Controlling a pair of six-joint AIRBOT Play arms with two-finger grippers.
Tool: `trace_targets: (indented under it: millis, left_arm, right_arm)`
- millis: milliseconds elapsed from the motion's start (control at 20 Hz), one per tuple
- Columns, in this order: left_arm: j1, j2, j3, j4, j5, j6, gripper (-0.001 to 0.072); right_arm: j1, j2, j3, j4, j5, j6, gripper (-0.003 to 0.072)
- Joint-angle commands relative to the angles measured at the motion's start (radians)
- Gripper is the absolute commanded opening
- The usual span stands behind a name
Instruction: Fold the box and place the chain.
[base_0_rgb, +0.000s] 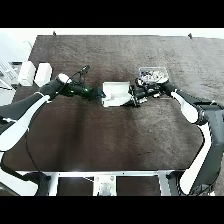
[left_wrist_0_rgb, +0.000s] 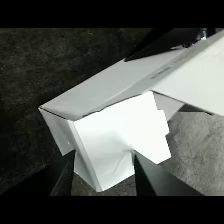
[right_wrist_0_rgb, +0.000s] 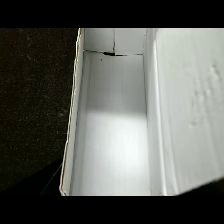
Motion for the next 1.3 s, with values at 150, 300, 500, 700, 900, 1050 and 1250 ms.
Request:
trace_targets:
  millis: [150,300,500,700,900,1050,1250]
  left_arm:
    - [-0.055,0.001,0.029,0.198,0.079,-0.288,0.0417]
    - [-0.069,0.001,0.078,0.307,0.065,-0.398,0.0417]
    - [-0.083,0.0,0.092,0.325,0.072,-0.441,0.0417]
    - [-0.105,0.0,0.095,0.34,0.081,-0.474,0.0417]
    - [-0.105,0.0,0.095,0.34,0.053,-0.52,0.0418]
    - [-0.115,0.0,0.096,0.352,0.035,-0.568,0.0418]
    - [-0.126,0.0,0.097,0.371,0.025,-0.621,0.0418]
  right_arm:
    - [-0.001,0.0,0.0,0.0,0.0,0.0,0.0477]
    - [-0.001,0.0,0.0,0.0,0.0,0.0,0.0477]
    - [-0.001,0.0,0.0,0.0,0.0,0.0,0.0478]
    - [-0.001,0.0,0.0,0.0,0.0,0.0,0.0477]
    - [-0.001,0.0,0.0,0.0,0.0,0.0,0.0477]
    - [-0.001,0.0,0.0,0.0,0.0,0.0,0.0478]
    - [-0.001,0.0,0.0,0.0,0.0,0.0,0.0477]
